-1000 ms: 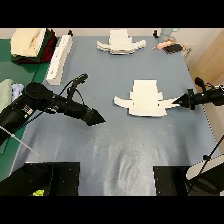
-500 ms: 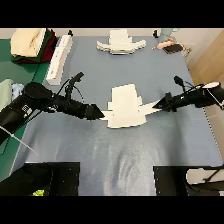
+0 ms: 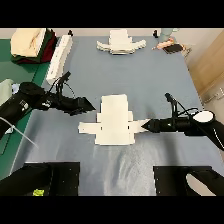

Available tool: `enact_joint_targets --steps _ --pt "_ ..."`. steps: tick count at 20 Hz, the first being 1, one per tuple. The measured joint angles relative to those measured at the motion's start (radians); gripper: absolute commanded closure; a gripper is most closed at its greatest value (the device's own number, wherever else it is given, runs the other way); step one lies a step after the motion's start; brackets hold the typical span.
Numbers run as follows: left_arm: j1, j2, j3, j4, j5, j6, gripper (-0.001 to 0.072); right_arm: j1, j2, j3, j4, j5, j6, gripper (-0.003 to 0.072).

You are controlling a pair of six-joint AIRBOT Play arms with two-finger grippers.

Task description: Fold the box.

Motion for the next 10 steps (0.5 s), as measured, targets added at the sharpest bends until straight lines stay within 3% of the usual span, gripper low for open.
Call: enact_joint_targets --steps 5,10 --pt "0.024 -0.172 0.033 -0.087 0.012 0.099 0.0117 0.089 0.093 -0.034 -0.061 -0.043 0.044 0.0684" --pt "0.013 -0.364 0.138 -0.144 0.014 0.152 0.0118 0.113 0.114 -0.04 -0.078 -0.051 0.061 0.0684"
